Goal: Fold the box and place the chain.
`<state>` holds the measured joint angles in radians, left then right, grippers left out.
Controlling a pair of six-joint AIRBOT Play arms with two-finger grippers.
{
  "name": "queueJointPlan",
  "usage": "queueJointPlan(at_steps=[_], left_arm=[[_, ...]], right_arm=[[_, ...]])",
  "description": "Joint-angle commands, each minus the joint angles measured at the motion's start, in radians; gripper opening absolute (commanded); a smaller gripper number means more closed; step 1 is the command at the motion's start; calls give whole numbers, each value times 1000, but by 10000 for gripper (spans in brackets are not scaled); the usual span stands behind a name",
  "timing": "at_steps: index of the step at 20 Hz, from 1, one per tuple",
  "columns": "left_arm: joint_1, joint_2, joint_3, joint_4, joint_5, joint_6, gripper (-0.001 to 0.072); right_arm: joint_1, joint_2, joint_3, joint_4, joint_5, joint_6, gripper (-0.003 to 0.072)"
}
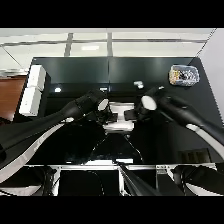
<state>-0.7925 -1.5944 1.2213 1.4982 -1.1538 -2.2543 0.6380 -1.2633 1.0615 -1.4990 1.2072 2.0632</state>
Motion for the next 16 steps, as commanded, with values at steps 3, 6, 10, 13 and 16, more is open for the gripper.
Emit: queueJointPlan(at_steps=[3,6,10,13,16], left_arm=[[1,0,1,1,0,0,24],[1,0,1,1,-1,0,24],[1,0,1,1,-6,0,23],[1,0,1,1,-6,0,24],[1,0,1,1,-8,0,24]], right_arm=[[-166,208,1,-433,-10,-56,273],[-378,187,-19,-575,-263,-55,289],[-711,12,9,-305,-549,-66,720],[-853,-256,289,-116,-412,-172,720],[-895,-573,732,-105,-87,-182,720]])
